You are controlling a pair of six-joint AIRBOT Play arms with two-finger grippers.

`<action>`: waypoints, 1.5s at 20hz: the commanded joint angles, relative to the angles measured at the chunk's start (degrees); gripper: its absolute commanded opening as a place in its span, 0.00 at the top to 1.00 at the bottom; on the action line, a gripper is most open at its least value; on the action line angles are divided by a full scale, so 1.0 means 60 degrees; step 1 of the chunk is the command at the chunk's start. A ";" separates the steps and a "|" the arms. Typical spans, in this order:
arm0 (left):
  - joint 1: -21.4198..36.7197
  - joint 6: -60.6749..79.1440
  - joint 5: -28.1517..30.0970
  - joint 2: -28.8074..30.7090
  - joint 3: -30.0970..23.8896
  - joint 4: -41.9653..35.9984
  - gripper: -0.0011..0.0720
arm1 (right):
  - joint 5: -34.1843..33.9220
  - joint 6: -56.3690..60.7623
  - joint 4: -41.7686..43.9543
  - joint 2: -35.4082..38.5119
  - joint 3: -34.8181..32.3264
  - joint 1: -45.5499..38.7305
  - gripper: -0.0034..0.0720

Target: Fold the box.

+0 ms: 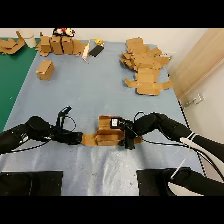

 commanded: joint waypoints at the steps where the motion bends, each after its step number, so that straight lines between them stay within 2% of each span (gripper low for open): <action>1: -0.0200 0.0729 0.0149 -0.0076 -0.0004 -0.1031 0.97 | 0.0004 0.0004 0.0000 -0.0004 -0.0004 0.0004 0.29; 6: -0.0204 0.1188 -0.0051 -0.0073 0.0127 -0.1763 0.97 | 0.0004 0.0004 0.0000 -0.0004 -0.0004 0.0004 0.29; 15: -0.0186 0.0820 -0.0867 -0.0073 0.0525 -0.1759 0.96 | 0.0004 0.0004 0.0000 -0.0004 -0.0004 0.0004 0.29; 16: -0.0186 0.0812 -0.0874 -0.0073 0.0528 -0.1767 0.61 | 0.0004 0.0004 0.0000 -0.0004 -0.0004 0.0004 0.29; 17: -0.0186 0.0772 -0.0878 -0.0073 0.0525 -0.1763 0.45 | 0.0004 0.0004 0.0000 -0.0004 -0.0004 0.0004 0.29; 18: -0.0186 0.0747 -0.0878 -0.0073 0.0528 -0.1767 0.51 | 0.0007 0.0004 0.0000 -0.0004 -0.0004 0.0004 0.29; 20: -0.0189 0.0739 -0.0980 -0.0073 0.0525 -0.1858 0.47 | 0.0004 0.0004 0.0000 -0.0004 -0.0004 0.0004 0.29; 21: -0.0189 0.0739 -0.1129 -0.0073 0.0528 -0.2087 0.39 | 0.0007 0.0004 0.0000 -0.0004 -0.0004 0.0004 0.29; 23: -0.0186 0.0739 -0.1304 -0.0073 0.0528 -0.2608 0.13 | 0.0004 0.0004 0.0000 -0.0004 -0.0004 0.0004 0.29; 27: -0.0186 0.0750 -0.1184 -0.0073 0.0525 -0.2725 0.13 | 0.0007 0.0004 0.0000 -0.0004 -0.0004 0.0004 0.29; 30: -0.0208 0.0754 -0.0739 -0.0084 0.0525 -0.2710 0.13 | 0.0004 0.0004 0.0000 -0.0004 -0.0004 0.0004 0.29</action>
